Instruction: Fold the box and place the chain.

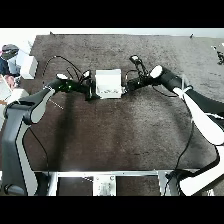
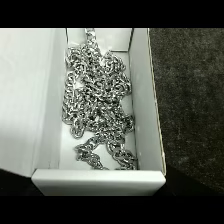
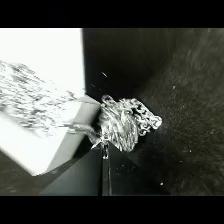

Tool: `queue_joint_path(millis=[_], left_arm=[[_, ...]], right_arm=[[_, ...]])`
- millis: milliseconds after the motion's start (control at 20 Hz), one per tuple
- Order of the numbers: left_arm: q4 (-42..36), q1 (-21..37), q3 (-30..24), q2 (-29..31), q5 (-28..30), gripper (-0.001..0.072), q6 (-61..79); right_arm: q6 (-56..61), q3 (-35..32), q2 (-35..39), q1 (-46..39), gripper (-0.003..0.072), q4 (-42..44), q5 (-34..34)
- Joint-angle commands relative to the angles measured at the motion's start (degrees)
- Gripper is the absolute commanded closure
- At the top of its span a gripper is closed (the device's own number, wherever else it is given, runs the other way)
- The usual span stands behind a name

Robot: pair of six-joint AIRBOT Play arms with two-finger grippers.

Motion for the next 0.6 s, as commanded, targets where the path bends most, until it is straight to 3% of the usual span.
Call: queue_joint_path(millis=[0, 350, 550], left_arm=[[0.02, 0.02, -0.02, 0.04, 0.00, 0.0226, 0.00], [0.02, 0.02, -0.02, 0.04, 0.00, 0.0227, 0.00], [0.02, 0.02, -0.02, 0.04, 0.00, 0.0226, 0.00]], right_arm=[[2.19, 0.07, 6.58, -0.04, 0.0675, -0.04, 2.51], [4.94, -0.11, 17.88, 0.00, 0.0675, -4.72, -1.42], [9.18, -2.08, 13.25, -0.07, 0.0675, -13.46, 8.39]])
